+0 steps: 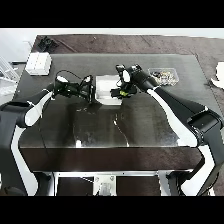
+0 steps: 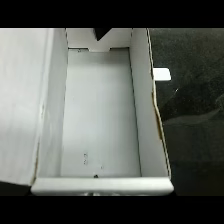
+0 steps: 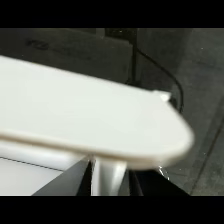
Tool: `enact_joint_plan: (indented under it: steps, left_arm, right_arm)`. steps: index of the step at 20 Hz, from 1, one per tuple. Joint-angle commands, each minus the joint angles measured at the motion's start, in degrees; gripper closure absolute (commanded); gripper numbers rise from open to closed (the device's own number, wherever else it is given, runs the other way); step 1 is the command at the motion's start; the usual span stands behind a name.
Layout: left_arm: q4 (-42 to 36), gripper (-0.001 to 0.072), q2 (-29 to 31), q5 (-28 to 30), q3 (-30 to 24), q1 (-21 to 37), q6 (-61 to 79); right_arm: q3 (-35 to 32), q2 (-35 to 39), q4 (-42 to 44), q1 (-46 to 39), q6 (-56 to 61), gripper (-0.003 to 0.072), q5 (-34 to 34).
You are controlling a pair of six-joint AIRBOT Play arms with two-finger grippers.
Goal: Fold the box and place the chain.
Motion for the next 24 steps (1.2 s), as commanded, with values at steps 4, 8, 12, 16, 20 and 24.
enact_joint_plan:
  steps: [4,8,12,16,20,24]
  left_arm:
    - [-0.04,0.0279,0.00,0.00,0.02,-0.04,-0.04]
    - [-0.04,0.0280,0.00,0.00,0.02,-0.04,-0.04]
    - [-0.04,0.0279,0.00,0.00,0.02,-0.04,-0.04]
    - [-0.04,0.0280,0.00,0.02,0.02,-0.04,-0.04]
    - [-0.04,0.0280,0.00,0.04,0.02,-0.04,-0.02]
    - [-0.04,0.0279,0.00,0.04,0.02,-0.04,-0.02]
  right_arm:
    - [0.48,-0.24,-0.24,0.26,6.10,0.0478,1.36]
    - [0.50,-0.94,-0.20,0.28,8.87,0.0514,1.36]
    - [0.50,-1.84,-0.17,0.28,9.55,0.0590,1.38]
    - [0.50,-1.84,-0.22,0.26,10.67,0.0677,1.49]
    - [0.50,-1.79,-0.20,0.17,10.97,0.0556,2.43]
    - [0.52,-0.74,-0.22,0.13,10.91,0.0388,2.47]
